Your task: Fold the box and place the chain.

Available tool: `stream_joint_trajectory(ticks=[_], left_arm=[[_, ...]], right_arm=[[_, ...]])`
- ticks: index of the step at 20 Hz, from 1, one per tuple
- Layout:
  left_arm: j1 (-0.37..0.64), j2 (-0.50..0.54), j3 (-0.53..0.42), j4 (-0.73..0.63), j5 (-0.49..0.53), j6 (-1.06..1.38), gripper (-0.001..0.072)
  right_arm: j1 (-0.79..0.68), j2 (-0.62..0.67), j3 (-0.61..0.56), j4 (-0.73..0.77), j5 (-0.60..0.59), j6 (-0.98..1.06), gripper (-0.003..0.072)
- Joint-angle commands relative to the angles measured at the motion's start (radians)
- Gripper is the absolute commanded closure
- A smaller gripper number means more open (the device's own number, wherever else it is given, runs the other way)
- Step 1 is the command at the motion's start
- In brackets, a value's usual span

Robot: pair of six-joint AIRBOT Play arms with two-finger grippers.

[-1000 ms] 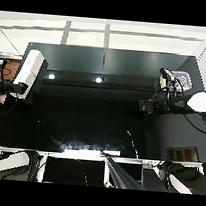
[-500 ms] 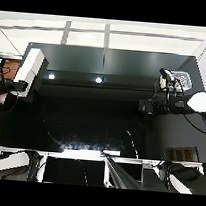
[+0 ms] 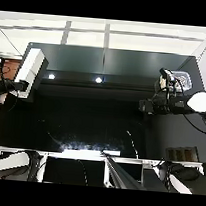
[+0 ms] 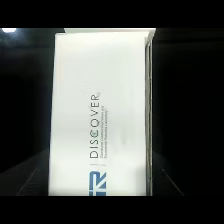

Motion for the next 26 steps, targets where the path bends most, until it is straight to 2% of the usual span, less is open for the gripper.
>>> stream_joint_trajectory(ticks=[1,5,7,10,11,12,13,14,15,17,21,23,26], left_arm=[[-0.001,0.029,0.002,0.000,0.000,-0.036,-0.0003],[0.003,0.147,0.005,-0.001,0.005,-0.036,-0.0005],[-0.013,0.223,0.021,-0.010,-0.024,-0.035,-0.0004],[-0.089,0.341,0.029,-0.024,-0.136,-0.039,0.0000],[-0.129,0.377,0.029,-0.038,-0.209,-0.068,0.0038],[-0.173,0.406,0.029,-0.036,-0.284,-0.110,0.0191],[-0.224,0.429,0.029,-0.035,-0.373,-0.147,0.0516],[-0.278,0.446,0.029,-0.036,-0.456,-0.167,0.0683],[-0.336,0.458,0.028,-0.032,-0.502,-0.214,0.0683],[-0.463,0.485,0.027,0.036,-0.510,-0.423,0.0685],[-0.686,0.522,0.007,0.395,-0.426,-0.916,0.0686],[-0.743,0.521,-0.020,0.455,-0.410,-0.974,0.0684],[-0.760,0.522,-0.024,0.452,-0.418,-0.974,0.0682]], right_arm=[[0.000,0.000,0.001,0.000,0.000,0.000,0.0661],[0.001,0.000,0.001,0.000,0.000,-0.017,0.0662],[0.001,0.000,0.001,0.000,-0.002,-0.043,0.0661],[0.000,0.000,0.001,-0.002,-0.060,-0.066,0.0662],[0.000,0.000,0.001,-0.005,-0.093,-0.070,0.0662],[0.000,0.000,0.002,-0.018,-0.128,-0.074,0.0662],[0.000,0.000,0.002,-0.042,-0.158,-0.076,0.0662],[0.000,0.000,0.002,-0.079,-0.179,-0.076,0.0662],[0.000,0.002,0.002,-0.117,-0.195,-0.075,0.0662],[0.001,0.023,0.001,-0.204,-0.225,-0.038,0.0662],[0.035,0.079,-0.033,-0.282,-0.246,0.005,0.0661],[0.043,0.079,-0.052,-0.278,-0.245,0.004,0.0663],[0.043,0.079,-0.052,-0.276,-0.243,0.004,0.0663]])
